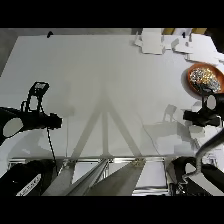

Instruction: Fold the box and place the chain.

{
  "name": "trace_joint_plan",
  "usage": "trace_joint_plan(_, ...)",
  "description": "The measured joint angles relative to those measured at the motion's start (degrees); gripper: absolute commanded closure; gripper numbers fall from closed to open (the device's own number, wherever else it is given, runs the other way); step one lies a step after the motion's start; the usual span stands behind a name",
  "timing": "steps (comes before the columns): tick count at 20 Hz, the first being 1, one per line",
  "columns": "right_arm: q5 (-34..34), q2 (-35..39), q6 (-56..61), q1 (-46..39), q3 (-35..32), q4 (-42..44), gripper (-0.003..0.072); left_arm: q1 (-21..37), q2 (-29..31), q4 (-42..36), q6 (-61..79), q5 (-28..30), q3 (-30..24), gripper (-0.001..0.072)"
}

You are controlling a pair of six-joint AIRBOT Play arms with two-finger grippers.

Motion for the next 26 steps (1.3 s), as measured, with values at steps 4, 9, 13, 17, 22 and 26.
trace_joint_plan(4, -0.02, 0.0, 0.0, 0.0, 0.0, 0.04, 0.0671, 0.0, 0.0, 0.02, 0.0, 0.0, 0.0, 0.0438)
trace_joint_plan(9, -1.57, 0.0, -3.61, 0.0, 1.57, -0.15, 0.0673, 0.0, 0.0, 0.02, 0.0, 0.0, 0.0, 0.0438)
trace_joint_plan(13, -1.77, -0.35, -8.17, -2.62, 9.9, -6.21, 0.0673, -0.02, 0.0, 0.0, 0.0, 0.0, 0.0, 0.0438)
trace_joint_plan(17, -2.6, -1.88, -17.09, -13.33, 16.85, -13.33, 0.0299, 0.0, 0.0, 0.02, 0.0, 0.0, 0.0, 0.0438)
trace_joint_plan(22, -5.07, -5.9, -24.79, -27.96, 19.21, -14.6, 0.0213, 0.0, 0.0, 0.02, 0.0, 0.0, 0.0, 0.0438)
trace_joint_plan(26, -6.23, -9.97, -29.03, -33.33, 19.65, -14.8, 0.0214, 0.0, 0.0, 0.0, 0.02, 0.0, 0.0, 0.0438)
